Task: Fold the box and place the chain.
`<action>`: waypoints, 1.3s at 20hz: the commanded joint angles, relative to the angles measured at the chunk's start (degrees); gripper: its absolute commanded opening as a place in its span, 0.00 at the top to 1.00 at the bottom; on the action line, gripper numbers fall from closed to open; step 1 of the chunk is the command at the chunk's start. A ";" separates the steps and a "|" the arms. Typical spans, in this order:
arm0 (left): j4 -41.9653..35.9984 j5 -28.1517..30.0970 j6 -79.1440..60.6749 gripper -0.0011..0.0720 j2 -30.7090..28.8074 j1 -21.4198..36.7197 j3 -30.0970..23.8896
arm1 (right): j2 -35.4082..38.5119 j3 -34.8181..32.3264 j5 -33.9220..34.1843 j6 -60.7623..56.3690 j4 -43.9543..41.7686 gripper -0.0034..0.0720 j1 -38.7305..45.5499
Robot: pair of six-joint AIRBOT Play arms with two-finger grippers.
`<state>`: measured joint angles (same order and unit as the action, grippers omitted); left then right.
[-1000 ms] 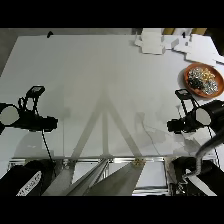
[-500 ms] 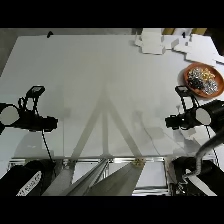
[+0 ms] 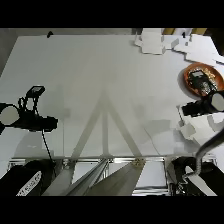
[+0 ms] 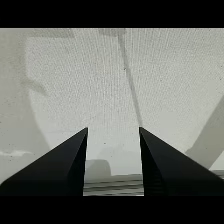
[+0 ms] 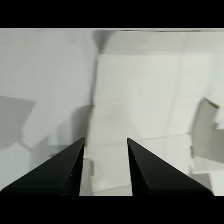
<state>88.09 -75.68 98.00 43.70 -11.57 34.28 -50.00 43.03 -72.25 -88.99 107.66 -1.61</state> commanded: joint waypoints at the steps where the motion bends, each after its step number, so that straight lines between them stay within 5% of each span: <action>1: 0.00 0.00 -0.04 0.49 -0.04 0.04 -0.04 | -6.91 1.25 1.11 3.87 8.31 0.35 12.63; 5: 0.02 0.00 -0.02 0.49 -0.04 0.04 -0.04 | -14.19 1.40 1.66 4.76 13.18 0.32 21.59; 15: 0.00 0.00 -0.02 0.49 -0.04 0.04 -0.04 | -26.88 10.05 2.14 5.14 17.68 0.33 27.85; 18: 0.00 0.00 -0.02 0.49 -0.04 0.04 -0.04 | -30.45 10.05 0.57 5.11 17.64 0.49 30.16; 20: 0.00 0.00 -0.02 0.49 -0.02 0.04 -0.04 | -31.54 10.05 -0.92 5.79 17.03 0.84 31.30; 21: 0.00 0.00 -0.02 0.49 -0.04 0.04 -0.04 | -31.45 10.05 -2.12 7.69 16.48 0.93 31.36; 26: 0.00 0.00 -0.02 0.49 -0.02 0.04 -0.04 | -24.70 10.05 -2.78 10.12 2.47 0.93 25.49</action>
<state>88.07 -75.70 98.00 43.70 -11.57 34.28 -77.93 53.04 -74.48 -80.95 119.50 26.68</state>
